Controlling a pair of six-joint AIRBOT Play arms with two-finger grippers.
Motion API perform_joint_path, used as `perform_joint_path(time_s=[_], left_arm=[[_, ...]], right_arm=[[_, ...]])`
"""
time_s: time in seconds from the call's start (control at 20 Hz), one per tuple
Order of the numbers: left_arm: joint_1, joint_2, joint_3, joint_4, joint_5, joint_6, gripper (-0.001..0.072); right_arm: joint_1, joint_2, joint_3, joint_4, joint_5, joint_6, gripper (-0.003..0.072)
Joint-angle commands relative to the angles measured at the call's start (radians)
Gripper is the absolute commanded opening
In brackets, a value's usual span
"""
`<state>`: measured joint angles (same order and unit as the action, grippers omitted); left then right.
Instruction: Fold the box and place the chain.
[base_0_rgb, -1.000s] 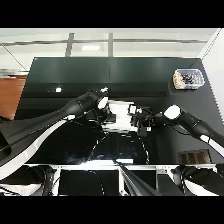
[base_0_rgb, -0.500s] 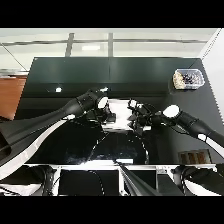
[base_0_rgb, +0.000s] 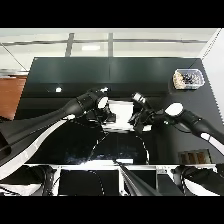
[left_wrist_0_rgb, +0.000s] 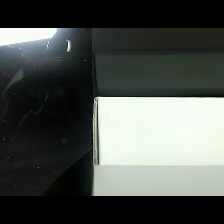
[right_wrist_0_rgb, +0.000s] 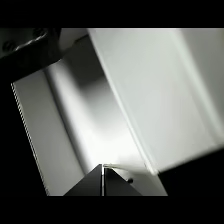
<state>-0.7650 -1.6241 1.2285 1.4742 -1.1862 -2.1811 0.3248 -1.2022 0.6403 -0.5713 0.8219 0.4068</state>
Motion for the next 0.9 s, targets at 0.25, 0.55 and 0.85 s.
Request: perform_joint_path(time_s=[0.25,0.55,0.85], left_arm=[[0.001,0.000,0.001,0.002,-0.002,0.000,0.0026],[0.001,0.000,0.001,0.002,-0.001,0.000,0.0027],[0.001,0.000,0.001,0.002,0.000,0.000,0.0027]], right_arm=[[-0.491,0.181,-0.050,-0.405,0.101,0.911,0.0014],[-0.383,-0.019,-0.157,-0.072,0.130,0.858,0.0014],[-0.213,-0.157,-0.060,0.145,0.163,0.636,0.0015]])
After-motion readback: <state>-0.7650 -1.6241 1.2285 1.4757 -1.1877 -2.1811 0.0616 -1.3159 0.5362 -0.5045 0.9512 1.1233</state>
